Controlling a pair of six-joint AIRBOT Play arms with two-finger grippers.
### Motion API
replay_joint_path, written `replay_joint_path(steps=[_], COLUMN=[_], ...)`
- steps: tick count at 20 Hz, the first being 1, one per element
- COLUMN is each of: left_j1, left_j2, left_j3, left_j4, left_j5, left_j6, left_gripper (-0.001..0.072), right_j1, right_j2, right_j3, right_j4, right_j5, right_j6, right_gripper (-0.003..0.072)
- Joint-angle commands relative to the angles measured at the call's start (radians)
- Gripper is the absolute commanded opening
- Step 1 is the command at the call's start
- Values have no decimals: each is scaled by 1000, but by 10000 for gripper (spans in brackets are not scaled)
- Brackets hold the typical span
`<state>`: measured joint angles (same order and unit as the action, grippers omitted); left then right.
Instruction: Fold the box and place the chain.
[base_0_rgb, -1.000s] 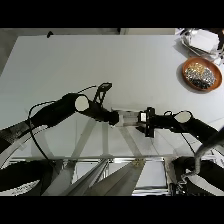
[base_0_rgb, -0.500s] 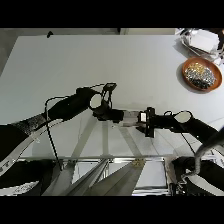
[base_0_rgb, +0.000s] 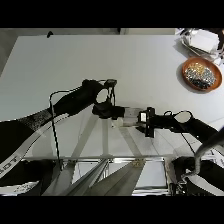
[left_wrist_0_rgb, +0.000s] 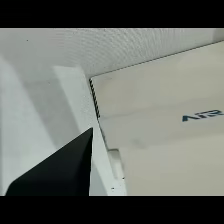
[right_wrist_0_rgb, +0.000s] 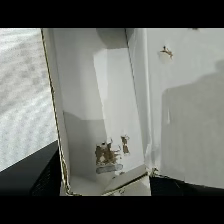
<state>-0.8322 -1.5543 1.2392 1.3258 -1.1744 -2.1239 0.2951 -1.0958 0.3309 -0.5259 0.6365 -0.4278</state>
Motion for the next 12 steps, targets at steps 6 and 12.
replay_joint_path(steps=[6,12], left_j1=[-64,-79], left_j2=[-95,-113], left_j3=[31,31], left_j4=[-10,41], left_j5=[-34,-15], left_j6=[-127,-243], left_gripper=[272,272], right_j1=[0,0], right_j2=[1,1], right_j3=[0,0], right_j4=[0,0], right_j5=[0,0], right_j6=[0,0], right_gripper=[397,397])
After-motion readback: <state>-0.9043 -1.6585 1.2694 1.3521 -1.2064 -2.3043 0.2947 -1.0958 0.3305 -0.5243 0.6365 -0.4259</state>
